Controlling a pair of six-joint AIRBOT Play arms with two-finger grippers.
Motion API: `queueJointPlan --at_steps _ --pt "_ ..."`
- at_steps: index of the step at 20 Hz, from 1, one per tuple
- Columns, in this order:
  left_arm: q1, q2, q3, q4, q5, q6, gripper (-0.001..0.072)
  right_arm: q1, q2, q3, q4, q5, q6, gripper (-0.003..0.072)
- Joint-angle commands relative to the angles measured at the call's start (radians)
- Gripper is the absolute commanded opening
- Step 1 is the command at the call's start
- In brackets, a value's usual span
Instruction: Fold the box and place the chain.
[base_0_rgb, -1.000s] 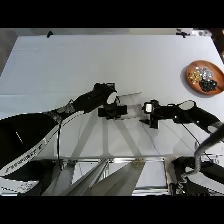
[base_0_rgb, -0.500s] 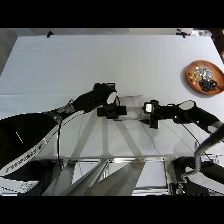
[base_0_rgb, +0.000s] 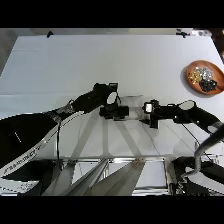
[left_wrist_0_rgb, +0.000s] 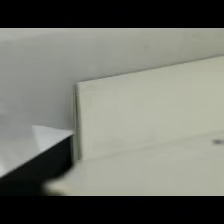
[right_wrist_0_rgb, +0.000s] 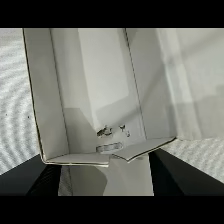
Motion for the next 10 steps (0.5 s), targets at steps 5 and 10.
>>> queueJointPlan --at_steps 5,10 --pt "0.027 0.087 0.002 -0.004 -0.003 0.126 0.0578 0.000 0.000 0.000 0.000 0.001 0.000 0.0567" --pt "0.086 0.204 0.002 -0.026 -0.028 0.387 0.0662 0.000 0.000 0.000 0.000 0.001 0.000 0.0567"
